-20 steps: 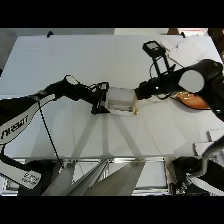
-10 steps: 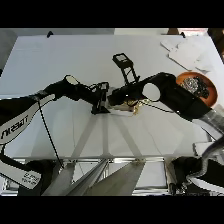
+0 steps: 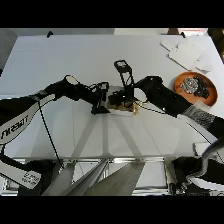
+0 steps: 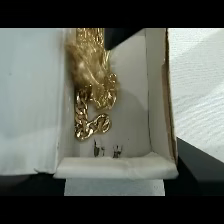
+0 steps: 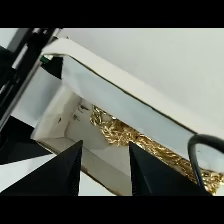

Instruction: Fold the box and place the chain.

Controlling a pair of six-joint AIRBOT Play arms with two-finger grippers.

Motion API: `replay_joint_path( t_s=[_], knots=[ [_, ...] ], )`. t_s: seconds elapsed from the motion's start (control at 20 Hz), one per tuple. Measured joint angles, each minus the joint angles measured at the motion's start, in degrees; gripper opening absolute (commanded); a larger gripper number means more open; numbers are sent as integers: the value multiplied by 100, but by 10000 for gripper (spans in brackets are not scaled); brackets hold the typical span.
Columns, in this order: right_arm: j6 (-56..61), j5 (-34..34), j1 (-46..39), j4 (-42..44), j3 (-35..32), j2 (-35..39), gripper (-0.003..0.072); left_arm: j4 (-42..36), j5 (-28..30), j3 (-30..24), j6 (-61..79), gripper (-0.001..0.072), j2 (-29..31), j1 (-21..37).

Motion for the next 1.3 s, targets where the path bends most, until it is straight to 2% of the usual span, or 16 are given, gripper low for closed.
replay_joint_path(
  t_s=[0.15, 0.35, 0.6, 0.7, 0.85, 1.0, 1.1, 1.3],
  knots=[
    [-46, 289, 2, -136, 7, 251, 323, 0, 0, 2, 0, 209, 0, 0],
    [-573, 789, 2, -730, 9, 1126, 324, 0, 0, 0, -2, 209, 0, 0],
    [-2319, 1311, -140, -1314, 11, 2111, 326, 0, -2, 2, -2, 209, 0, 0],
    [-3075, 1451, -332, -1392, 4, 2223, 403, 0, 0, 0, 0, 209, 0, 0],
    [-4100, 1541, -820, -1156, -44, 2103, 421, 0, 0, 0, 0, 209, 0, 0],
    [-5379, 1596, -1589, -466, -118, 1731, 421, 0, 0, 2, -2, 209, 0, 0],
    [-6349, 1598, -2044, 31, -144, 1401, 535, 0, 0, 2, -2, 209, 0, 0],
    [-8137, 1447, -2614, 791, -168, 586, 547, 0, 0, 2, -2, 209, 0, 0]
  ],
)
